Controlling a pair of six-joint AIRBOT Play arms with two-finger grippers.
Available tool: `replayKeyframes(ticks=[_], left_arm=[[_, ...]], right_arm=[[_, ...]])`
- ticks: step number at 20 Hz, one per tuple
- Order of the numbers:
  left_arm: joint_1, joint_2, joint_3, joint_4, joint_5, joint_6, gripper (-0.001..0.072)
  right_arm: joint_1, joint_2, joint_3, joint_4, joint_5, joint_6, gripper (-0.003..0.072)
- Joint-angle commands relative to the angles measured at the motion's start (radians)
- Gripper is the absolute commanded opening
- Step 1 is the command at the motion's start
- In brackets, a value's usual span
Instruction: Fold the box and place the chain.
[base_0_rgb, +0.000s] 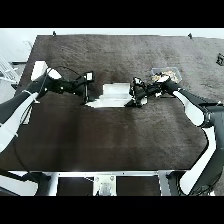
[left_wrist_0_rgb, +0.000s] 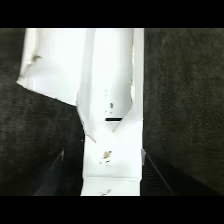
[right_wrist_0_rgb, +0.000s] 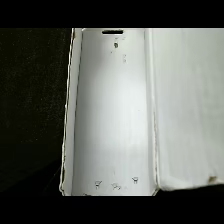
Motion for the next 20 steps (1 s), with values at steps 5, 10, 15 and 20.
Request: replayKeyframes(ticks=[5,10,15,20], left_arm=[[-0.071,-0.06,0.0,0.117,0.078,-0.026,0.0558],[-0.073,-0.071,0.0,0.085,0.141,-0.028,0.0557],[-0.073,-0.071,0.0,0.056,0.173,-0.028,0.0557],[-0.073,-0.074,0.0,0.014,0.15,-0.029,0.0555]], right_arm=[[0.001,0.0,0.0,0.0,0.0,0.0,0.0517],[0.001,0.0,0.0,0.0,0.0,0.0,0.0517],[0.001,0.0,0.0,0.0,0.0,0.0,0.0517],[0.001,0.0,0.0,0.0,0.0,0.0,0.0517]])
